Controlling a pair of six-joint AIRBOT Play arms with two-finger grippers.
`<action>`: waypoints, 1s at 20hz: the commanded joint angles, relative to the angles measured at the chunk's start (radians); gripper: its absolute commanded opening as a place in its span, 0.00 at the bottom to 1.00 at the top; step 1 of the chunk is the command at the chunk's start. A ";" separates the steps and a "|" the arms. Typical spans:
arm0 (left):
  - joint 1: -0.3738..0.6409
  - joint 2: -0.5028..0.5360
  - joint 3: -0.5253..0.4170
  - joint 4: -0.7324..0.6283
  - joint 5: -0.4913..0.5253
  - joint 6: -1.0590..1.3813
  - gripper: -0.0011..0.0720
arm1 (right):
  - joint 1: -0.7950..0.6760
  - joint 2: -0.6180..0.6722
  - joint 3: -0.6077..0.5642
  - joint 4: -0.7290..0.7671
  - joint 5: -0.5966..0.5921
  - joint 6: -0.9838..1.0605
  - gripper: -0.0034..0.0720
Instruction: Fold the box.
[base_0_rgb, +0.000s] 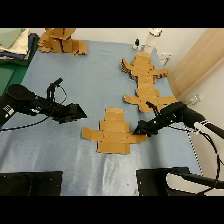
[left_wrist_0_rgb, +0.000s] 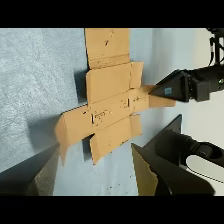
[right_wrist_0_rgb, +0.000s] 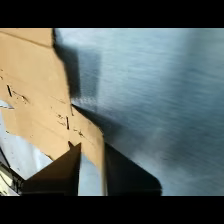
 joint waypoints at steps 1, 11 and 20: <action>0.010 -0.006 0.001 -0.004 -0.010 0.017 0.91 | 0.103 0.016 -0.020 0.003 0.055 0.041 0.35; 0.102 -0.116 0.001 -0.060 -0.129 0.114 0.91 | 0.169 0.019 -0.020 0.320 -0.008 -0.330 0.05; 0.171 -0.299 0.001 -0.147 -0.094 0.278 0.91 | 0.461 0.034 -0.019 0.285 0.220 -0.359 0.05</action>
